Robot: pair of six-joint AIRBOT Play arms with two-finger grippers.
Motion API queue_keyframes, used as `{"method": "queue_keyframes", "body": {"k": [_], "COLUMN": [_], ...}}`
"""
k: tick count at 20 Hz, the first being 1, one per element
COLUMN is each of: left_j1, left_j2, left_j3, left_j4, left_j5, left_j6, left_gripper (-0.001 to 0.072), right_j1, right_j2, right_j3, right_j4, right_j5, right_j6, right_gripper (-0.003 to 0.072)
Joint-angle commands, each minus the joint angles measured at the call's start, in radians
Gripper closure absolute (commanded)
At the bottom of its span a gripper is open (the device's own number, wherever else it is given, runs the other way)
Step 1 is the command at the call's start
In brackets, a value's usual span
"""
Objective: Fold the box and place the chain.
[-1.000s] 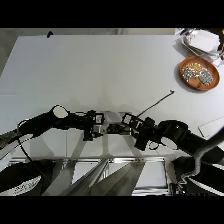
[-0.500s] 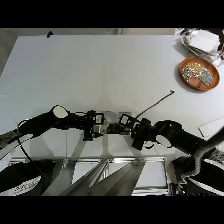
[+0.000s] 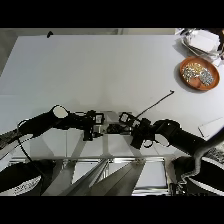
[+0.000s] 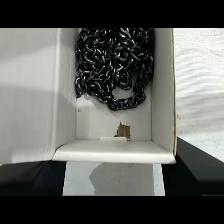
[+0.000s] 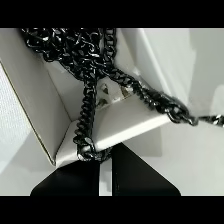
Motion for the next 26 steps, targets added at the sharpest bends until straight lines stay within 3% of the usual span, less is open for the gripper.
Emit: {"method": "queue_keyframes", "body": {"k": [1,5,8,10,14,16,18,26], "left_j1": [0.000,0.000,0.000,0.000,0.000,0.000,0.000,0.000], "left_j2": [0.000,0.000,0.000,0.000,0.000,0.000,0.000,0.000], "left_j3": [0.000,0.000,0.000,0.000,0.000,0.000,0.000,0.000], "left_j4": [0.000,0.000,0.000,0.000,0.000,0.000,0.000,0.000], "left_j5": [0.000,0.000,0.000,0.000,0.000,0.000,0.000,0.000], "left_j6": [0.000,0.000,0.000,0.000,0.000,0.000,0.000,0.000], "left_gripper": [0.0677,0.0677,0.0677,0.0677,0.0677,0.0677,0.0677,0.0677], "right_j1": [0.000,0.000,0.000,0.000,0.000,0.000,0.000,0.073], "right_j2": [0.054,0.201,0.317,0.352,0.353,0.339,0.320,0.190], "right_j3": [0.000,0.000,0.009,0.039,0.071,0.071,0.071,0.071], "right_j4": [-0.082,-0.183,-0.159,-0.117,0.052,0.080,0.089,0.137], "right_j5": [0.122,0.293,0.299,0.225,-0.164,-0.301,-0.344,-0.323], "right_j6": [0.138,0.310,0.409,0.460,0.467,0.467,0.467,0.467], "right_gripper": [0.0674,0.0674,0.0674,0.0674,0.0674,0.0674,0.0674,0.0672]}}
